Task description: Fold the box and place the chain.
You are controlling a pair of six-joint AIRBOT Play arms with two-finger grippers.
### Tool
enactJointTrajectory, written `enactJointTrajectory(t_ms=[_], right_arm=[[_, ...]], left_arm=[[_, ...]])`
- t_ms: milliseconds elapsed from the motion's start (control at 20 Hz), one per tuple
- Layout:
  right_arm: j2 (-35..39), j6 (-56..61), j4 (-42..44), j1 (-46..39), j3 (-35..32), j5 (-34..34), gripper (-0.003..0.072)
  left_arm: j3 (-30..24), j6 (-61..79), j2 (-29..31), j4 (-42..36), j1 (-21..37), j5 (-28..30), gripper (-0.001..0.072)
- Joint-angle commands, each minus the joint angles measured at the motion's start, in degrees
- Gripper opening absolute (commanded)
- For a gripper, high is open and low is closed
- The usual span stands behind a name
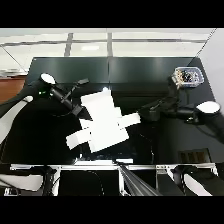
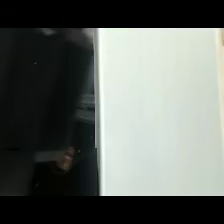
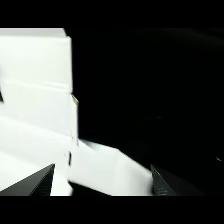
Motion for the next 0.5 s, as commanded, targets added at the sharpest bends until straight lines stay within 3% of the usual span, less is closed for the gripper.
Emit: enactJointTrajectory(t_ms=[0, 100, 250, 450], right_arm=[[1.18, 0.79, -18.08, -5.01, 7.02, 13.75, 0.0707], [1.16, 0.72, -23.23, -5.11, 6.91, 12.28, 0.0707], [1.16, 0.74, -25.09, -5.11, 6.91, 9.03, 0.0707], [1.14, 0.46, -22.05, -4.48, 6.88, 8.02, 0.0707]], left_arm=[[-5.62, 7.41, 12.11, 0.74, -3.10, 13.18, 0.0023], [-11.23, 14.62, 17.16, 0.68, -6.10, 26.60, 0.0024], [-13.00, 33.29, 17.46, 1.05, -11.21, 29.40, 0.0024], [-12.92, 36.20, 15.32, 5.92, -16.87, 42.34, 0.0026]])
